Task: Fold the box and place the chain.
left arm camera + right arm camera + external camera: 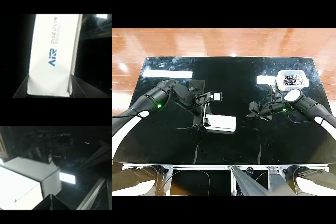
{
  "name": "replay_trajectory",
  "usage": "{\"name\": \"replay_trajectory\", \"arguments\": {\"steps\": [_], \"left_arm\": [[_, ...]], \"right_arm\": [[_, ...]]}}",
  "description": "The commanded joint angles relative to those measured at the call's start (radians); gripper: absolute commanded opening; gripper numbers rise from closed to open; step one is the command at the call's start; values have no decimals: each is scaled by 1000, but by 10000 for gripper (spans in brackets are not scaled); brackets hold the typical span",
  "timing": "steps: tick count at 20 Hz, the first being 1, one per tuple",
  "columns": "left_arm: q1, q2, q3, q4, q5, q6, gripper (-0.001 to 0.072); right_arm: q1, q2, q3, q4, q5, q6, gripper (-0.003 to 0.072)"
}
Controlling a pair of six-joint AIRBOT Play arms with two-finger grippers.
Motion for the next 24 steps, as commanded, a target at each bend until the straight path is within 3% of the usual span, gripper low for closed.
{"name": "replay_trajectory", "arguments": {"steps": [1,11,16,24], "left_arm": [[-8,0,-15,0,-36,4,632],[-8,-1,-16,8,-36,4,632],[-30,-1,-60,22,-103,3,629],[-76,0,-60,61,-111,-9,535]], "right_arm": [[0,0,1,-3,2,0,29],[0,0,1,-3,0,0,29],[0,0,1,-3,-10,0,29],[0,0,1,-5,-26,0,29]]}}
